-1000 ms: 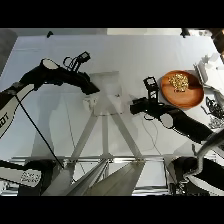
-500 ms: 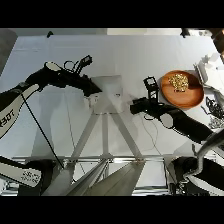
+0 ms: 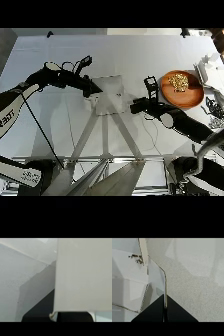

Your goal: Fold the box and place the chain.

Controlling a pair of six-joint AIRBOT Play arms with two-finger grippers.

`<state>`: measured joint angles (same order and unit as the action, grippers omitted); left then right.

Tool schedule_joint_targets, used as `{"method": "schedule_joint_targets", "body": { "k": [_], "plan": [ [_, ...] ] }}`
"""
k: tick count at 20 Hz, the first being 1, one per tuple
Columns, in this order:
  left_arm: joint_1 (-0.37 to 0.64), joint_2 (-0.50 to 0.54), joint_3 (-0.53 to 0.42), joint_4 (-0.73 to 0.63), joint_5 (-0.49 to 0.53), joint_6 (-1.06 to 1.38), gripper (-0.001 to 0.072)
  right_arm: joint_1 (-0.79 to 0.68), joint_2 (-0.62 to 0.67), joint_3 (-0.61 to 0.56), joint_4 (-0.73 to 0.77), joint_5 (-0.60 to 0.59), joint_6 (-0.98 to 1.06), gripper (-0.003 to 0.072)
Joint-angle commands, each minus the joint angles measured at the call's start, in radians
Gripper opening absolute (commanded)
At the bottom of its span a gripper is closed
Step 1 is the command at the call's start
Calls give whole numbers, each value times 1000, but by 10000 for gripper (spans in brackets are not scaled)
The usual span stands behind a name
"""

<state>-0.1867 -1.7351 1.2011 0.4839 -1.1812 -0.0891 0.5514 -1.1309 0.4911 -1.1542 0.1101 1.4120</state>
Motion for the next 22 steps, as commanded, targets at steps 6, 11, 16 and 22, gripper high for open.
{"method": "schedule_joint_targets", "body": {
  "k": [6,11,16,22],
  "plan": [
    [-2,0,1,-5,3,2,14,1,0,-1,0,1,0,8],
    [-2,0,1,-4,3,2,14,1,0,-1,0,1,0,8],
    [-2,0,1,-4,3,2,13,1,0,0,1,0,0,8],
    [-2,0,1,-4,2,3,9,1,1,0,10,-1,1,239]
  ]
}}
